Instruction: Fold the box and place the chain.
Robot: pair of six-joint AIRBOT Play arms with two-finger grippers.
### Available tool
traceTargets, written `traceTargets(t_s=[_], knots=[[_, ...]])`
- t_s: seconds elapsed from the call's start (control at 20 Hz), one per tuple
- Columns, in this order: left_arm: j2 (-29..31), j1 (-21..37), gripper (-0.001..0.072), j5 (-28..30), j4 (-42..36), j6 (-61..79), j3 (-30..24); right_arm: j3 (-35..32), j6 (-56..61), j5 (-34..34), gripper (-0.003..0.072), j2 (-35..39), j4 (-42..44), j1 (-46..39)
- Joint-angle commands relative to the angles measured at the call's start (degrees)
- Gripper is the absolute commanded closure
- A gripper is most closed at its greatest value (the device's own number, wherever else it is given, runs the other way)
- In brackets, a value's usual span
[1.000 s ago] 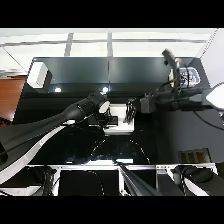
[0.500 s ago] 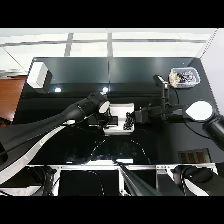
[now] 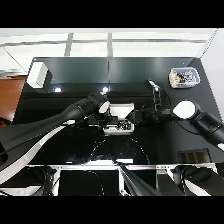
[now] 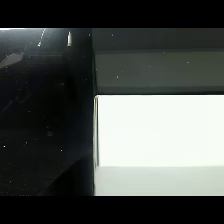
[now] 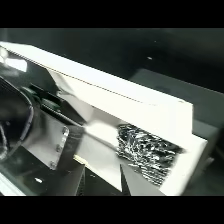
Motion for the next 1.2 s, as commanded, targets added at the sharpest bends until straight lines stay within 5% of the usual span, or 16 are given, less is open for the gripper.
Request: traceTargets(t_s=[0.0,0.25,0.5,0.7,0.75,0.85,1.15], knots=[[0.0,0.0,0.0685,0.0,0.0,0.1,0.0,4.9,0.2,12.1,0.0418,1.5,-10.1,-6.1],[-0.1,0.0,0.0685,0.1,0.3,0.1,0.0,5.1,0.2,23.1,0.0419,4.4,-21.8,-14.7],[0.0,0.3,0.0685,0.7,1.5,2.0,0.2,0.0,-0.3,19.4,0.0419,4.4,-21.0,-14.5],[0.2,0.4,0.0680,-4.2,1.9,4.3,1.9,-1.6,-1.2,17.8,0.0419,4.4,-20.9,-14.5],[0.5,0.4,0.0604,-4.2,1.7,3.8,1.9,-1.6,-1.2,17.3,0.0419,4.4,-20.9,-14.5],[1.7,0.3,0.0284,-4.2,1.8,2.3,2.0,-1.6,-1.2,16.5,0.0419,4.4,-20.6,-14.5],[13.2,0.4,0.0278,-6.9,5.4,13.5,2.8,-1.6,-1.1,16.2,0.0419,4.4,-20.3,-14.5]])
